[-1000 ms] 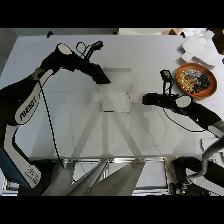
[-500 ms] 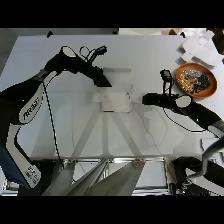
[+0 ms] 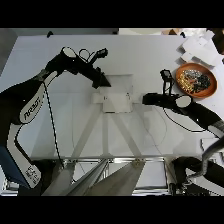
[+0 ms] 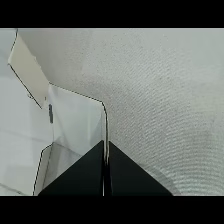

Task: Fold the box and place the chain.

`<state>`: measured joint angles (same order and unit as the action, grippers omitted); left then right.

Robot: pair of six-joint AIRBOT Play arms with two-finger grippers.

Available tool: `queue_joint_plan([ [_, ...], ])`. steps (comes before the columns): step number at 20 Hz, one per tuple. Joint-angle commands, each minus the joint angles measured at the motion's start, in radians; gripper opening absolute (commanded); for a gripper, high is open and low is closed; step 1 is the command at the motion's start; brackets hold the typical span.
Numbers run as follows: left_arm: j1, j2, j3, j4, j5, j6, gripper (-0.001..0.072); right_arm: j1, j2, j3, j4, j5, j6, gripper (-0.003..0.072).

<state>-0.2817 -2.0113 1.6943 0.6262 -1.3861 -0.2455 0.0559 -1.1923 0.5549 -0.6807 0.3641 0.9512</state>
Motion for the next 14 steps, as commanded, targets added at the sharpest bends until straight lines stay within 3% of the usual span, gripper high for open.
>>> queue_joint_plan([
  [1, 0.000, 0.001, 0.000, 0.003, -0.018, 0.018, 0.0010, 0.001, 0.000, 0.000, 0.000, 0.001, 0.001, 0.0012],
  [14, 0.000, 0.001, 0.000, 0.003, -0.017, -0.006, 0.0004, 0.001, 0.000, 0.000, 0.000, -0.018, 0.001, 0.0013],
])
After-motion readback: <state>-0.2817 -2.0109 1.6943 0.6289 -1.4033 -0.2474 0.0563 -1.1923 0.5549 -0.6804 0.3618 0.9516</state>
